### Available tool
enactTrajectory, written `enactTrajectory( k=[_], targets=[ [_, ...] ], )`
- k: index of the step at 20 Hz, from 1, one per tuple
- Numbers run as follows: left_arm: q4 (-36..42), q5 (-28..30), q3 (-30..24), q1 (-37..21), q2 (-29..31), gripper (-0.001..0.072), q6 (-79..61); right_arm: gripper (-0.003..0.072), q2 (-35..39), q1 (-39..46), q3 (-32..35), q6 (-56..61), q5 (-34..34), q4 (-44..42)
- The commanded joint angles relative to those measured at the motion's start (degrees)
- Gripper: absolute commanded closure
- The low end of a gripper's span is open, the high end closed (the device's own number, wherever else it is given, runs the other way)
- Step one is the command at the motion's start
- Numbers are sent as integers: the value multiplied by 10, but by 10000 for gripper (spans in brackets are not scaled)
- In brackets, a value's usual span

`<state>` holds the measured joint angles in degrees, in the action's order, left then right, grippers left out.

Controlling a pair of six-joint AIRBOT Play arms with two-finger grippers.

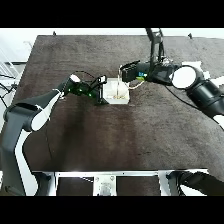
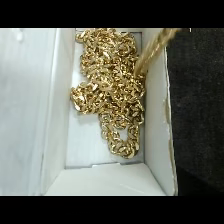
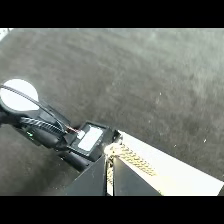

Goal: Fold the box and place the chain.

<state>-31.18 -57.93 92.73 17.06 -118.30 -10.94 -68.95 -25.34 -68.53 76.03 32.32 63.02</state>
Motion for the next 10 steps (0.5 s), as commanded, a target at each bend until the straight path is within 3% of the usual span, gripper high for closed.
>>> enactTrajectory(
  k=[1, 4, 6, 8, 10],
  targets=[
    [0, 0, 0, 0, 0, 309, 0, 674, -47, -3, 35, 5, -61, -15],
    [0, 0, 0, 0, 0, 309, 0, 673, -132, -3, 67, 5, -150, -15],
    [0, 0, 0, 0, 0, 309, 0, 667, -182, -3, 68, 5, -157, -17],
    [0, 0, 0, 0, 0, 309, 0, 227, -193, -2, 68, 5, -156, -17],
    [0, 0, 0, 0, 0, 309, 0, 190, -169, 3, 68, -2, -156, -3]
  ],
)
